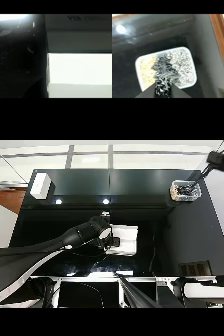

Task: Fold the box and place the chain.

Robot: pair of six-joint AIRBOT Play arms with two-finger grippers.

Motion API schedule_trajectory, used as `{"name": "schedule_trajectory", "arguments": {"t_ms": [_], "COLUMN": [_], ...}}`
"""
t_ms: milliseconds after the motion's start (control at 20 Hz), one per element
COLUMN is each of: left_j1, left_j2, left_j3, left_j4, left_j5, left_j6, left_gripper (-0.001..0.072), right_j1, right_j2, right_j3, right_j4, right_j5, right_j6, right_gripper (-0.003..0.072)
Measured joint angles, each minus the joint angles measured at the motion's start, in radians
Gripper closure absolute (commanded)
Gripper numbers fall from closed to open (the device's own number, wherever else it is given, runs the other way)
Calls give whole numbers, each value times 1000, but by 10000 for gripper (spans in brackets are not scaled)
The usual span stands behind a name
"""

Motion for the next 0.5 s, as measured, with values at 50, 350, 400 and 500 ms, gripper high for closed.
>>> {"name": "schedule_trajectory", "arguments": {"t_ms": [50, 350, 400, 500], "left_j1": [0, 0, 0, 0], "left_j2": [0, 0, 0, 0], "left_j3": [0, 0, 0, 0], "left_j4": [0, 1, 1, 2], "left_j5": [0, 0, 0, 0], "left_j6": [0, 0, 0, 0], "left_gripper": [678, 678, 678, 679], "right_j1": [-7, 9, 26, 64], "right_j2": [42, 362, 423, 541], "right_j3": [-3, -88, -124, -211], "right_j4": [24, 157, 170, 181], "right_j5": [6, 75, 95, 139], "right_j6": [-8, -74, -90, -113], "right_gripper": [640, 640, 640, 640]}}
